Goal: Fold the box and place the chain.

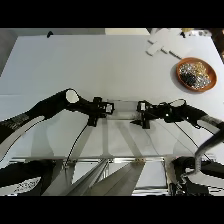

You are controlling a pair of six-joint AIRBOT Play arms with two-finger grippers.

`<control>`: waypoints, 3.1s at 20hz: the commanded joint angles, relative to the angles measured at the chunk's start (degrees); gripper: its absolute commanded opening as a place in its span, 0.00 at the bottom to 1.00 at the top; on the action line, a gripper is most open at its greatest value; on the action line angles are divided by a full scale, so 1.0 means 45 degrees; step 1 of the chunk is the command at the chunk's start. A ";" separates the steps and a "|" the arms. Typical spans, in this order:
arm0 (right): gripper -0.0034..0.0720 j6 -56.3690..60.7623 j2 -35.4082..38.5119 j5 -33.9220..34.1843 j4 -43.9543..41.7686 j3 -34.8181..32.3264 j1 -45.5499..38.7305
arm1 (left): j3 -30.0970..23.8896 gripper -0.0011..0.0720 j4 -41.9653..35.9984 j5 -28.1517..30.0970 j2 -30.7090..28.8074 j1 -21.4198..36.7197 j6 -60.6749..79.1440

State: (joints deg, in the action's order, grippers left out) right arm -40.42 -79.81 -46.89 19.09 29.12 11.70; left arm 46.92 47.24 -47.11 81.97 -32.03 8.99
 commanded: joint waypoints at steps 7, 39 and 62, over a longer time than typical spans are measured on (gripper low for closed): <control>0.65 0.0005 0.0010 -0.0015 0.0000 -0.0005 0.0005 | -0.0010 0.03 -0.0602 0.1093 0.0087 -0.0607 0.0005; 0.65 0.0005 0.0010 -0.0015 0.0000 -0.0005 0.0005 | -0.0005 0.02 0.2540 -0.2161 -0.3759 0.2021 -1.1288; 0.65 0.0005 0.0010 -0.0015 0.0000 -0.0005 0.0005 | -0.1083 0.02 -0.1491 -0.1564 0.0515 0.3837 -1.6334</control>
State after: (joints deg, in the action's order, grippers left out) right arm -40.42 -79.79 -46.94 19.11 29.12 11.70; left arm 42.06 42.98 -56.40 82.11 -13.89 -64.66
